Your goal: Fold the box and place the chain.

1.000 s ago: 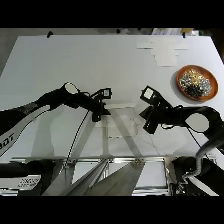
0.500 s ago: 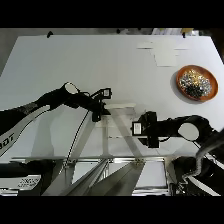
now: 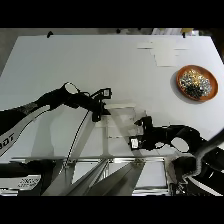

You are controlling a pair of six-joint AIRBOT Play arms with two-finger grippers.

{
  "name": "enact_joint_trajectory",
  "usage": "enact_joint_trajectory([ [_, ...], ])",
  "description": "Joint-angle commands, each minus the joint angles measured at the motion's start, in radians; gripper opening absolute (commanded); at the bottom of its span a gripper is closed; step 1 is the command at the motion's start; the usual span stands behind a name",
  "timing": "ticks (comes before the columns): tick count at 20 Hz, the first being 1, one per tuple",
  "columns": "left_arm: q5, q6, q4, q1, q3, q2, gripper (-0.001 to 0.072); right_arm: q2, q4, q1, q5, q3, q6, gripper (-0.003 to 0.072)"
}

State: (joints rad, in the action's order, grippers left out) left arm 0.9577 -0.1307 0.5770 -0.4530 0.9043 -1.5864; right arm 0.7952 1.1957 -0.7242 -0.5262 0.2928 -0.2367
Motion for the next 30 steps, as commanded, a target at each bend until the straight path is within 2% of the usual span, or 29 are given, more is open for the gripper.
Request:
enact_joint_trajectory([
  [1,0.000,0.000,0.000,0.000,0.000,0.000,0.0010,0.028,0.012,-0.025,0.101,-0.029,0.010,0.0690],
  [3,0.000,0.000,0.000,0.000,0.000,0.000,0.0010,0.041,0.012,-0.024,0.155,-0.028,0.010,0.0690],
  [9,0.000,0.000,0.000,0.000,-0.001,0.000,0.0010,0.042,0.012,0.001,0.169,-0.027,0.011,0.0687],
  [14,0.000,0.000,0.000,0.000,0.000,0.000,0.0010,0.040,-0.009,0.026,0.118,0.039,0.010,0.0686],
  [19,0.000,0.000,0.000,0.000,0.000,0.000,0.0010,0.045,-0.093,0.129,0.061,0.077,0.024,0.0687],
  [22,0.000,0.000,0.000,0.000,0.000,0.000,0.0010,0.056,-0.213,0.190,0.035,0.082,0.117,0.0686],
  [27,0.000,0.000,0.000,0.000,0.000,0.000,0.0010,0.143,-0.314,0.298,-0.036,0.149,0.158,0.0686],
  [30,0.000,0.000,0.000,0.000,0.000,0.000,0.0010,0.185,-0.399,0.313,-0.077,0.163,0.298,0.0686],
])
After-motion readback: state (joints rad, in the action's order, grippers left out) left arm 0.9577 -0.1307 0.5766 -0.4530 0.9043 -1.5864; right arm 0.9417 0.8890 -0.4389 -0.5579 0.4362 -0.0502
